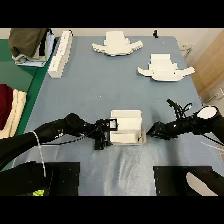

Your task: Fold the box.

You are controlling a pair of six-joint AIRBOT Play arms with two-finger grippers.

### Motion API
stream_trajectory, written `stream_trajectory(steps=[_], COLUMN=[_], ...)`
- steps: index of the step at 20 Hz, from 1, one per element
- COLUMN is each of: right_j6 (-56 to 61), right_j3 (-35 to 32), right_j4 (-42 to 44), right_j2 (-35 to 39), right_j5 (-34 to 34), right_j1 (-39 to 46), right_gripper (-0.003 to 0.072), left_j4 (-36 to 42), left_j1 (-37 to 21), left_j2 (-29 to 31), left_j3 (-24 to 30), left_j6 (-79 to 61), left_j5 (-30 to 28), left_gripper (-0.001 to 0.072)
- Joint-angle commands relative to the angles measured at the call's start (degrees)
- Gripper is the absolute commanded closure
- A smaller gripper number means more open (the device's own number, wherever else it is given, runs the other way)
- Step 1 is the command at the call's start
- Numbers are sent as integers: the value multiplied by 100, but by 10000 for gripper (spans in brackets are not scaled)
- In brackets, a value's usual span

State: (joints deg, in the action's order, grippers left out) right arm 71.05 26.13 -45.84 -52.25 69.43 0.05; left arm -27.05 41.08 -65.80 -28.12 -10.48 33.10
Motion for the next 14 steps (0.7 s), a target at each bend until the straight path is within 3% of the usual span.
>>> stream_trajectory(steps=[1, 6, 14], right_j6=[-66, 304, 3051], right_j3=[-2, 94, 616], right_j4=[140, 39, -2061], right_j2=[28, 4, -146], right_j5=[-155, -883, -1316], right_j1=[-463, -1353, -2837], right_gripper=[238, 238, 269], left_j4=[2, 2, 2], left_j1=[2, 2, 2], left_j2=[2, 2, 2], left_j3=[-2, -2, -2], left_j6=[-2, -2, 0], left_j5=[-2, -2, -2], left_gripper=[280, 280, 279])
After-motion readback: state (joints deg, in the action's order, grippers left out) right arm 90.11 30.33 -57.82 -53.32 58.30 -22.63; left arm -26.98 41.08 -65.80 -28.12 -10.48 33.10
